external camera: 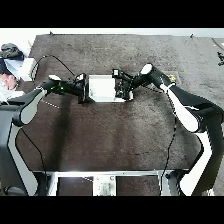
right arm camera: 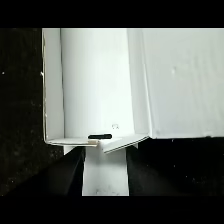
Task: Fold the box and place the chain.
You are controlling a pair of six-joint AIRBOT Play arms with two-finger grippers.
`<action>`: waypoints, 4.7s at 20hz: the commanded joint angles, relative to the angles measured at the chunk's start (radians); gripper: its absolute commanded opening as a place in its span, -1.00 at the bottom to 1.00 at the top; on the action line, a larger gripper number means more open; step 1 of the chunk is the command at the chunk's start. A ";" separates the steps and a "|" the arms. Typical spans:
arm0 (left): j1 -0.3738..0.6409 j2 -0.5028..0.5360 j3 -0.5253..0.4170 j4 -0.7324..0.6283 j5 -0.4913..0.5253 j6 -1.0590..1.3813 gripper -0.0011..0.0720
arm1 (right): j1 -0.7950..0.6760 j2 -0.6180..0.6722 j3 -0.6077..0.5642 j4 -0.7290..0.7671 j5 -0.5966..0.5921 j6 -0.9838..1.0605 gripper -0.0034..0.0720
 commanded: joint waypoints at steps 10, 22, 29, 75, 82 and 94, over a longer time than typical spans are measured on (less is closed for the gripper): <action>0.000 0.000 0.000 0.000 0.000 0.000 0.29 | 0.018 -0.021 0.000 0.088 -0.013 -0.007 -0.49; 0.000 0.000 0.000 0.000 0.000 0.000 0.29 | 0.030 -0.022 0.000 0.081 -0.061 -0.113 0.64; 0.000 0.000 0.000 0.000 0.000 0.000 0.29 | 0.018 -0.002 0.000 0.019 -0.055 0.017 -0.73; 0.000 0.000 0.000 0.000 -0.002 0.000 0.29 | -0.092 0.078 -0.140 0.284 0.009 0.969 0.57; 0.000 0.000 0.000 0.000 -0.002 0.000 0.29 | -0.027 0.077 -0.053 0.105 0.011 1.135 0.31; 0.000 0.000 0.000 0.000 -0.002 0.000 0.29 | 0.097 0.073 -0.021 -0.180 -0.077 1.324 0.31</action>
